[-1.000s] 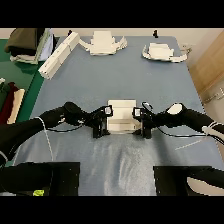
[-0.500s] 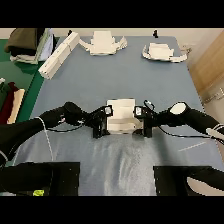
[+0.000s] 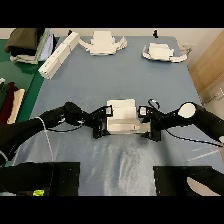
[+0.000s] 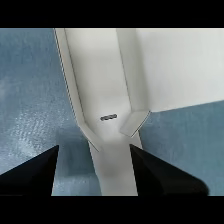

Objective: Fold the box.

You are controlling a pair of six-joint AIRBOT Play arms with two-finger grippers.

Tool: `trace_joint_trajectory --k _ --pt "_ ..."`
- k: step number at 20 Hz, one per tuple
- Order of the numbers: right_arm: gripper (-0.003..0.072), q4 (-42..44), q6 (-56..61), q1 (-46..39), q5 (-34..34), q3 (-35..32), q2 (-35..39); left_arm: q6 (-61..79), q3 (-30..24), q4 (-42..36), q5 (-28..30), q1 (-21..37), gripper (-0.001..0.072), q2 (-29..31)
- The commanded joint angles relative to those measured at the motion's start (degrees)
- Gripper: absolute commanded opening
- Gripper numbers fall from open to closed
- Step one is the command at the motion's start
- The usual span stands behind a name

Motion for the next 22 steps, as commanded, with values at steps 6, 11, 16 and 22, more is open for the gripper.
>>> trace_joint_trajectory --k 6,11,16,22 --pt "0.062 6.7 75.4 0.1 3.1 0.1 11.1 0.0 0.0 0.0 0.1 0.0 0.0482 0.0" --pt "0.062 14.7 76.7 0.2 -0.5 0.1 9.5 0.0 0.0 0.0 0.0 0.0 0.0482 0.0" --pt "0.0353 30.0 73.7 0.2 -1.8 0.2 5.7 0.0 0.0 0.0 0.1 0.0 0.0482 0.0" --pt "0.0267 43.3 60.3 0.2 -4.6 4.0 -5.2 0.0 0.0 0.0 0.1 0.0 0.0482 0.0"
